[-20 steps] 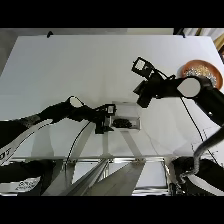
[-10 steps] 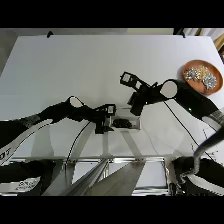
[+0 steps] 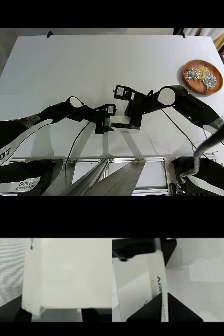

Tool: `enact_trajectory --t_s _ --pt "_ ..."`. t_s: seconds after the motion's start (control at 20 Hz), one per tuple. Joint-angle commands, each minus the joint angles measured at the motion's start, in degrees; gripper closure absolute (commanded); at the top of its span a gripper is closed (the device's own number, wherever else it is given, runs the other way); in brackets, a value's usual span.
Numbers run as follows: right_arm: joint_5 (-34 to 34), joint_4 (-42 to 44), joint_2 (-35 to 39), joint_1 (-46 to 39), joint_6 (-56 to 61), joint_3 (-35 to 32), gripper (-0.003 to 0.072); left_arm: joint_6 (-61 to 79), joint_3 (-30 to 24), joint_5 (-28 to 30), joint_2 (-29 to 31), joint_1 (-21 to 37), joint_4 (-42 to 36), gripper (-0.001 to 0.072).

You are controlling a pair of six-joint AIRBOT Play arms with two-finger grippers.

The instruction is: Fold the box and place the chain.

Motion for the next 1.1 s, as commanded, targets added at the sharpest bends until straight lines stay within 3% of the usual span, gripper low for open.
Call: enact_trajectory --t_s 0.0,0.1,0.45,0.8,1.05 --pt "0.7 0.6 1.4 1.5 -0.6 -0.2 0.0550 0.0 0.0 0.0 0.0 0.0 0.0 0.0315" --pt "0.6 0.7 1.3 2.7 -0.6 -1.1 0.0497 0.0 0.0 0.0 0.0 0.0 0.0 0.0315" --pt "1.9 0.9 2.0 3.7 -0.5 -2.6 0.0444 0.0 0.0 0.0 0.0 0.0 0.0 0.0315" --pt "5.7 0.4 4.4 3.6 -0.5 -2.6 0.0440 0.0 0.0 0.0 0.0 0.0 0.0 0.0315" --pt "4.8 -3.7 4.4 2.8 -0.3 -2.6 0.0441 0.0 0.0 0.0 0.0 0.0 0.0 0.0315"
